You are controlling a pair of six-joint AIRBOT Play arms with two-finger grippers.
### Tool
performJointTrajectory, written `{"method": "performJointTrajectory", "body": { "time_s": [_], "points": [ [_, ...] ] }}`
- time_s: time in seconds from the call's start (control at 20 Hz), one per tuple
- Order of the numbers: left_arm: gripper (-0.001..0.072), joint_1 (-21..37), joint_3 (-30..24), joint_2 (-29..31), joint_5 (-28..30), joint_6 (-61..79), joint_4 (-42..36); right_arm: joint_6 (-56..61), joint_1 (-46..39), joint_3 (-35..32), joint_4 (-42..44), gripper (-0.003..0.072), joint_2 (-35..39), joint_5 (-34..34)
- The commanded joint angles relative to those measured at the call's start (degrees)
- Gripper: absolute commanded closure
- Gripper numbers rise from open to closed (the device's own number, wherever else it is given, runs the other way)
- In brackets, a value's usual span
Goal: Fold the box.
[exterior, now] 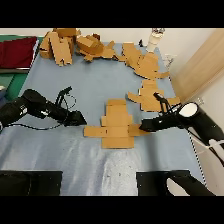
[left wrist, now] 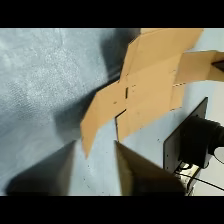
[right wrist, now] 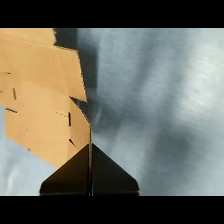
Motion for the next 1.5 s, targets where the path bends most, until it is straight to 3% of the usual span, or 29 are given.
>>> {"method": "performJointTrajectory", "body": {
  "time_s": [0.0,0.35,0.6,0.95,1.1,1.35,1.4,1.45],
  "points": [
    [0.0216,2.7,0.0,-2.2,-0.6,3.1,-1.0,0.2,9.9,-7.7,0.6,0.0685,2.9,-15.8],
    [0.0215,6.6,5.4,-13.2,-8.9,10.5,-4.4,3.5,24.8,-13.9,0.5,0.0685,4.6,-21.6],
    [0.0215,6.3,11.1,-21.1,-11.0,12.9,-6.5,6.1,27.8,-13.9,0.4,0.0685,4.6,-23.5],
    [0.0216,4.8,11.5,-22.1,-17.7,21.8,-12.6,6.4,27.8,-14.0,0.4,0.0685,4.6,-23.6],
    [0.0264,3.5,11.5,-22.1,-22.0,23.6,-12.5,6.4,27.8,-14.0,0.3,0.0685,4.6,-23.7],
    [0.0265,2.7,11.5,-22.1,-26.1,25.2,-12.0,6.5,27.8,-14.0,0.1,0.0685,4.6,-23.9],
    [0.0317,2.7,11.5,-22.1,-26.1,25.3,-12.0,6.5,27.8,-14.0,0.1,0.0685,4.6,-24.1],
    [0.0455,2.7,11.5,-22.1,-26.3,26.3,-12.0,6.9,27.8,-14.0,0.1,0.0685,4.6,-24.2]
  ]
}}
